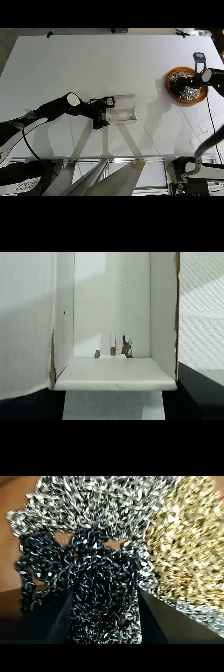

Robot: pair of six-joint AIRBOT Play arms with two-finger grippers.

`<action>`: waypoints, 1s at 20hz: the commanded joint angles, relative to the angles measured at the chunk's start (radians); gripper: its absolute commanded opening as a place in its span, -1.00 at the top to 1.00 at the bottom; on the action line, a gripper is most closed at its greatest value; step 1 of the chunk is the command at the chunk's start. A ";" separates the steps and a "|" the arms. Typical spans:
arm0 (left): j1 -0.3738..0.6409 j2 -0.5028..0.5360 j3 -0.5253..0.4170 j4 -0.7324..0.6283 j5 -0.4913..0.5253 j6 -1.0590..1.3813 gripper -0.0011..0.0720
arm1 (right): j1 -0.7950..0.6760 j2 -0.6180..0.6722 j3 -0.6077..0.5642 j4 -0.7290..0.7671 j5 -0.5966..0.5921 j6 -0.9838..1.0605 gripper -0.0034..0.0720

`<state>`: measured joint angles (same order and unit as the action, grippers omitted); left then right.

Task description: Fold the box and place the chain.

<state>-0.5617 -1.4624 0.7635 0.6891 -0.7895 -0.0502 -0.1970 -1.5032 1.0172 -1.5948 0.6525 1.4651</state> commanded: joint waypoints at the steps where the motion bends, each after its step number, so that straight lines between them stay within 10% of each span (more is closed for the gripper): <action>1: -0.001 0.000 0.000 0.000 0.000 0.000 -0.10 | -0.002 -0.053 0.007 0.025 0.037 -0.012 -0.31; 4: -0.001 0.000 0.000 0.000 0.000 0.000 -0.10 | -0.002 -0.058 0.007 0.101 0.045 -0.067 -0.10; 8: -0.001 0.000 0.000 0.000 0.000 0.000 -0.10 | -0.002 -0.048 0.007 0.142 0.050 -0.090 0.83; 20: -0.001 0.000 0.000 0.000 0.000 0.000 -0.10 | -0.002 0.318 0.007 0.137 0.203 -0.091 0.89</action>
<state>-0.5617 -1.4624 0.7635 0.6891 -0.7895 -0.0502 -0.1986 -1.2896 1.0237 -1.4582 0.7906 1.3754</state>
